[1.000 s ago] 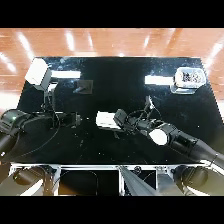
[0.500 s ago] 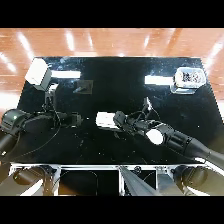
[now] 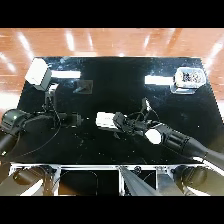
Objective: Fold the box and place the chain.
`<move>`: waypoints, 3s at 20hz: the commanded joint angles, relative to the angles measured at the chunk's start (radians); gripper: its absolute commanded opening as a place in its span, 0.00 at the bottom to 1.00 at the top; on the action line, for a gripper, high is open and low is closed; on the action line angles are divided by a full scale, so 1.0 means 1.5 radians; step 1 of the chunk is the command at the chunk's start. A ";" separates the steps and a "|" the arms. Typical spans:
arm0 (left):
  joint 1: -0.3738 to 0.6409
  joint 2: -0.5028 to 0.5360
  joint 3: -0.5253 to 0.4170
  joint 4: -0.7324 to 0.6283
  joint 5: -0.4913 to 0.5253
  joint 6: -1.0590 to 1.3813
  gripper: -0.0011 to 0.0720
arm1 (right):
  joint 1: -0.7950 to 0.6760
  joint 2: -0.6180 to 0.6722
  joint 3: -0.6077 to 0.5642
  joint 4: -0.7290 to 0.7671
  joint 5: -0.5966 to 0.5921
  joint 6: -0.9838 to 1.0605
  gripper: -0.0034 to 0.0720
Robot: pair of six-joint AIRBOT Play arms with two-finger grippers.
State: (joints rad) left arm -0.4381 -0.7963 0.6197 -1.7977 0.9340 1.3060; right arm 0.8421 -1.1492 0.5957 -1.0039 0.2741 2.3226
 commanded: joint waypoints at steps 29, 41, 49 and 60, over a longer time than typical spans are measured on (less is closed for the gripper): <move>0.077 -0.061 0.151 -0.075 0.045 0.382 0.71 | -0.209 0.221 0.030 -0.002 0.337 -0.275 0.08; -0.051 -0.134 0.208 -0.157 -0.068 0.980 0.86 | -0.267 0.221 0.030 -0.095 0.475 -0.289 0.08; -0.049 -0.153 0.208 -0.156 -0.079 0.930 0.85 | -0.266 0.221 0.030 -0.100 0.470 -0.289 0.08; 0.092 -0.262 0.272 -0.257 0.048 0.940 0.86 | -0.266 0.221 0.030 -0.102 0.471 -0.289 0.08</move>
State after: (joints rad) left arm -0.3744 -1.1378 0.9878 -2.0850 0.9070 2.6740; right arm 0.4427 -0.8185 0.6403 -1.1572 0.9802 1.8885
